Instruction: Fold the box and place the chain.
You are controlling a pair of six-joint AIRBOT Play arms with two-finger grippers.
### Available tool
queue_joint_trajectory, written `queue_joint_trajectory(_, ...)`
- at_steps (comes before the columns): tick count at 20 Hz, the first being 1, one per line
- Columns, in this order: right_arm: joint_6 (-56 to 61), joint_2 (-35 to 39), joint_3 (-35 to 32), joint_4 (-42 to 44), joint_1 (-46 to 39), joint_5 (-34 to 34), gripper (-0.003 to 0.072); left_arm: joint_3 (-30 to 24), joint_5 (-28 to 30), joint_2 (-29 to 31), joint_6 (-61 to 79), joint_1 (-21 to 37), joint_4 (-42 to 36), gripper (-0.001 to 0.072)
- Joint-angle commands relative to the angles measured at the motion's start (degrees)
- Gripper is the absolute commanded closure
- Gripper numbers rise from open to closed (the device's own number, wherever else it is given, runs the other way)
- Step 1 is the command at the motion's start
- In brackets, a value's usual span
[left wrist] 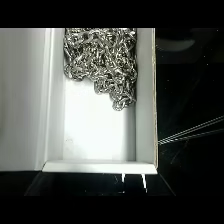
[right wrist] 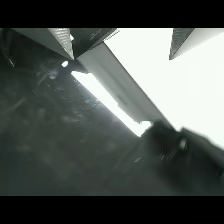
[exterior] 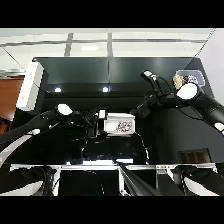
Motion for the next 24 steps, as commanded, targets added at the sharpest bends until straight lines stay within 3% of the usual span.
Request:
queue_joint_trajectory(1, -18.21, -0.37, -0.02, 1.16, 0.48, 6.19, 0.0011, 0.04, -0.09, -0.02, -0.02, 0.00, 0.02, 0.0318)
queue_joint_trajectory(5, -22.69, -0.37, -0.02, 0.57, 2.60, 14.25, 0.0011, 0.04, -0.20, -0.02, -0.02, 0.00, 0.02, 0.0318)
queue_joint_trajectory(9, -23.10, -0.39, -0.02, -5.33, 6.58, 8.70, 0.0011, 0.04, -0.24, -0.02, -0.02, 0.00, 0.02, 0.0318)
queue_joint_trajectory(13, -25.22, -0.48, -0.04, -5.46, 8.44, 2.93, 0.0011, 0.04, -0.24, -0.02, -0.02, -0.02, 0.02, 0.0318)
queue_joint_trajectory(21, -25.22, -1.31, -0.66, -5.46, 8.96, 3.58, 0.0013, 0.04, -0.24, -0.02, -0.02, -0.02, 0.02, 0.0318)
queue_joint_trajectory(22, -25.22, -1.31, -1.01, -5.49, 8.96, 4.11, 0.0089, 0.04, -0.24, -0.02, -0.02, -0.02, 0.02, 0.0318)
queue_joint_trajectory(23, -25.20, -1.31, -1.27, -5.49, 8.96, 4.57, 0.0214, 0.04, -0.26, -0.02, -0.02, -0.02, 0.02, 0.0318)
queue_joint_trajectory(24, -25.20, -1.31, -1.29, -5.46, 8.96, 4.66, 0.0275, 0.04, -0.24, -0.02, -0.02, -0.02, 0.02, 0.0318)
